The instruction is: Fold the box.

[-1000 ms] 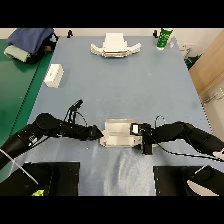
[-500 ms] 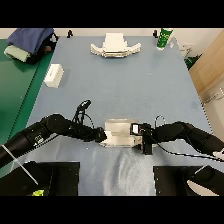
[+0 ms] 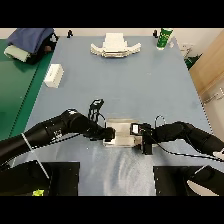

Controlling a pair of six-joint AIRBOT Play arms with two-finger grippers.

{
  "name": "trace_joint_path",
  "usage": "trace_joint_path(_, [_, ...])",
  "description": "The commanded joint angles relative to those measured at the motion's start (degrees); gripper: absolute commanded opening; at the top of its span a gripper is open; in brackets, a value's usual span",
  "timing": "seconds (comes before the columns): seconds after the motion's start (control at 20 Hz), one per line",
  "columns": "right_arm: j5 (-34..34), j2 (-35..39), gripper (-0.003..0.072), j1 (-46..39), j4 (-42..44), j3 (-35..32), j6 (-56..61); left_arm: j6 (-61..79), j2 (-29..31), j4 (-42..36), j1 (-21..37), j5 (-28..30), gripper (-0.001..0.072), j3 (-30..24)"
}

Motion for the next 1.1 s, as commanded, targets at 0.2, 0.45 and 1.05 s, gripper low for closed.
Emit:
trace_joint_path(0.2, [0.02, -0.02, 0.0507, 0.04, 0.02, -0.02, 0.02, -14.45, -7.21, 13.14, -5.18, -10.21, 0.0424, 8.39])
trace_joint_path(0.45, [0.02, -0.04, 0.0507, 0.07, 0.02, -0.02, 0.02, -14.49, -15.41, 14.69, -6.62, -15.87, 0.0424, 13.49])
trace_joint_path(1.05, [0.02, -0.02, 0.0507, 0.04, 0.02, -0.02, 0.02, -20.85, -21.88, 18.03, -6.62, -19.65, 0.0346, 19.58])
